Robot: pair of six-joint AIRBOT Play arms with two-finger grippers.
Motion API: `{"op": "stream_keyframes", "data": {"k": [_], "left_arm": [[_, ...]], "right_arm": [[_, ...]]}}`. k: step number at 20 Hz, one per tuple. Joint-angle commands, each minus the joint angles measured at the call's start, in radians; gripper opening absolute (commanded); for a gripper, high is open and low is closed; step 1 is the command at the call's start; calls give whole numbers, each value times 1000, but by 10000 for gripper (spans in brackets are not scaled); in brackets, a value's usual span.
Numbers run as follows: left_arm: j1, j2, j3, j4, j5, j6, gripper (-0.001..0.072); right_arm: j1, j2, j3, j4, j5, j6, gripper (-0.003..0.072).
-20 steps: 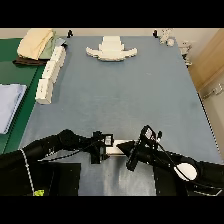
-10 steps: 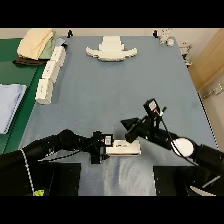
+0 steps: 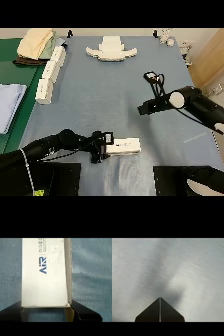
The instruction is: Fold the box.
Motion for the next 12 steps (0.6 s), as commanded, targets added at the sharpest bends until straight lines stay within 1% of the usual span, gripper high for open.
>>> {"op": "stream_keyframes", "data": {"k": [1, 5, 7, 8, 9, 11, 12], "left_arm": [[13, 0, 14, 0, 20, -129, 512], [66, 23, 21, 1, 13, -232, 512], [126, 78, 21, 27, -12, -294, 512], [166, 116, 21, 77, -23, -357, 512], [222, 163, 21, 171, -34, -471, 512], [356, 248, 21, 415, -76, -763, 512], [444, 292, 21, 545, -121, -902, 512]], "right_arm": [[-66, -28, 81, -166, 195, 286, 14], [-71, -30, 80, -169, 191, 307, 18], [-71, -30, 80, -187, 191, 307, 19], [-71, -30, 80, -190, 191, 306, 19], [-71, -30, 80, -190, 191, 306, 18], [-71, -30, 80, -190, 191, 306, 19], [-71, -30, 80, -189, 190, 306, 18]]}}
